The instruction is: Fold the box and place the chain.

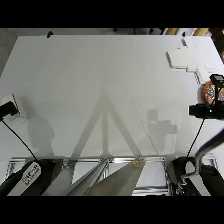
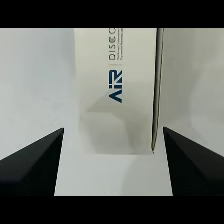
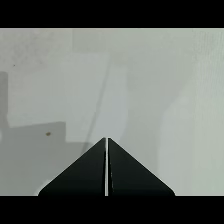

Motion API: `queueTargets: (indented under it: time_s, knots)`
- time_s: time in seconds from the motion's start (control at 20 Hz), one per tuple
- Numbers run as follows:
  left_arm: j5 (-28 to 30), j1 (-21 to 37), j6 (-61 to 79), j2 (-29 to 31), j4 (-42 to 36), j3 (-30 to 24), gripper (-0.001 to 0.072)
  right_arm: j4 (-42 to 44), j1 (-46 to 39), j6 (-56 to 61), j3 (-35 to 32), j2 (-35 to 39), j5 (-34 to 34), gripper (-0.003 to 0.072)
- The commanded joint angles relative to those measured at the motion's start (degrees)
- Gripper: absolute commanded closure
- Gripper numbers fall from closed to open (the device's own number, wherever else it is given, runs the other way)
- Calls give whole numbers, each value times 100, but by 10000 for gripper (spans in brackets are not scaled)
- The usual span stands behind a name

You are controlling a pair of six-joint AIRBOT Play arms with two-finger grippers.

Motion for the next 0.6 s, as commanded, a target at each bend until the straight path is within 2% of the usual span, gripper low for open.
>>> queueTargets:
  time_s: [0.0, 0.2, 0.55]
  knots:
    - [118, -4, -4, 625, -229, -2, 13, 2, -4, 0, 4, 2, 0, 665]
    - [142, -140, -2, 1139, -404, -2, 13, 2, -4, 0, 4, 2, 0, 665]
    - [164, -391, -2, 1198, -409, -2, 13, 2, -4, 0, 4, 2, 0, 665]
